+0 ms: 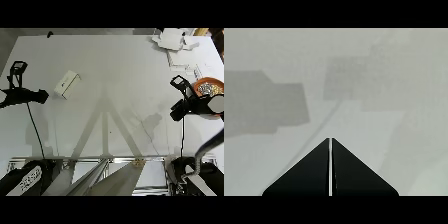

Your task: Fold the box and place the chain.

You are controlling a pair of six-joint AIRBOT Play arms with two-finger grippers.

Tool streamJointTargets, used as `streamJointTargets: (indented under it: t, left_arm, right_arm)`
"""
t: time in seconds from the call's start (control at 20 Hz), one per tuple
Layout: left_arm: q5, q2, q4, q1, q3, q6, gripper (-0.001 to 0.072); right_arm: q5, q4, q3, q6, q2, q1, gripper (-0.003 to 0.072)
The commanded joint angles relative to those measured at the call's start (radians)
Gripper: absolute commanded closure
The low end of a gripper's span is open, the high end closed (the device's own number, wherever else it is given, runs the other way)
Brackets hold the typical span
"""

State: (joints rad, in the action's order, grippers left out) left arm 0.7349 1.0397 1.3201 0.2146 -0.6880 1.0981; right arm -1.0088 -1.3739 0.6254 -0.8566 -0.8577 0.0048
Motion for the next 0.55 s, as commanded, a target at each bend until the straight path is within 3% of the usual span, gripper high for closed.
streamJointTargets:
  t: [0.0, 0.3, 0.5]
  left_arm:
    - [0.042, -0.003, 0.051, 0.051, 0.000, 0.071, 0.0015]
    - [0.042, -0.080, -0.011, 0.042, 0.000, 0.069, 0.0016]
    - [0.039, -0.149, -0.009, -0.032, 0.000, 0.022, 0.0016]
  right_arm:
    - [0.000, 0.000, 0.001, 0.000, 0.000, -0.001, 0.0659]
    - [0.000, 0.000, 0.001, 0.000, 0.000, -0.001, 0.0659]
    - [0.000, 0.000, 0.001, 0.000, 0.000, -0.001, 0.0659]
